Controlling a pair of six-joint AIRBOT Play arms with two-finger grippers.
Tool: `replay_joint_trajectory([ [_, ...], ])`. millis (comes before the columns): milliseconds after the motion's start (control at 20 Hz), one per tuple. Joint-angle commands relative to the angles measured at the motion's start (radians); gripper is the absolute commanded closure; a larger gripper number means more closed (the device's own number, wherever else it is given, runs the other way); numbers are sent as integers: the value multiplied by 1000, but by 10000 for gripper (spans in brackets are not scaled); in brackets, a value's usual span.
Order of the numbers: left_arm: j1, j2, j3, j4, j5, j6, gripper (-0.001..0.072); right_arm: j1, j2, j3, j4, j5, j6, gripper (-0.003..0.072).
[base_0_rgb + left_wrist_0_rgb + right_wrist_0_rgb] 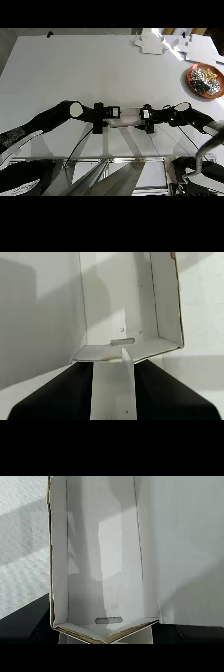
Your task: Fold the box and place the chain.
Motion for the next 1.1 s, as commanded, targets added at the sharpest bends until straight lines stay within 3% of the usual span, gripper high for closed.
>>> replay_joint_trajectory([
  [0, -6, -7, 0, -26, 18, 3, 439, 1, 0, 0, 0, 0, 0, 284],
  [100, -13, -7, 0, -39, 21, 3, 441, 0, 0, 0, 0, 0, 0, 284],
  [150, -20, -7, 0, -42, 27, 3, 476, 1, 0, 0, 0, 0, 0, 284],
  [200, -26, -7, 0, -51, 38, 4, 576, 0, 0, 0, 0, 0, 0, 284],
  [300, -34, -10, 0, -102, 57, 50, 631, 1, 0, 0, 0, 0, 0, 284],
  [500, -45, -10, 0, -150, 60, 92, 628, 0, 0, 0, 0, 0, 0, 284],
  [550, -45, -10, 0, -150, 59, 92, 606, 0, 0, 0, 0, 0, 0, 284],
  [650, -45, -10, 0, -150, 59, 91, 402, 1, 0, 0, 0, 0, 0, 284],
  [700, -45, -10, 0, -150, 56, 89, 340, 1, 0, 0, 0, 0, 0, 284],
  [750, -45, -10, 0, -150, 54, 88, 300, 1, 0, 0, 0, 0, 0, 284],
  [900, -39, -2, 0, -148, 19, 77, 300, 1, 0, 0, 0, 0, 0, 284],
  [950, -36, 12, 0, -137, 2, 43, 316, 1, 0, 0, 0, -1, 0, 284],
  [1050, -20, 63, 0, -68, -47, -109, 530, 1, 0, 0, 0, 0, 0, 284],
])
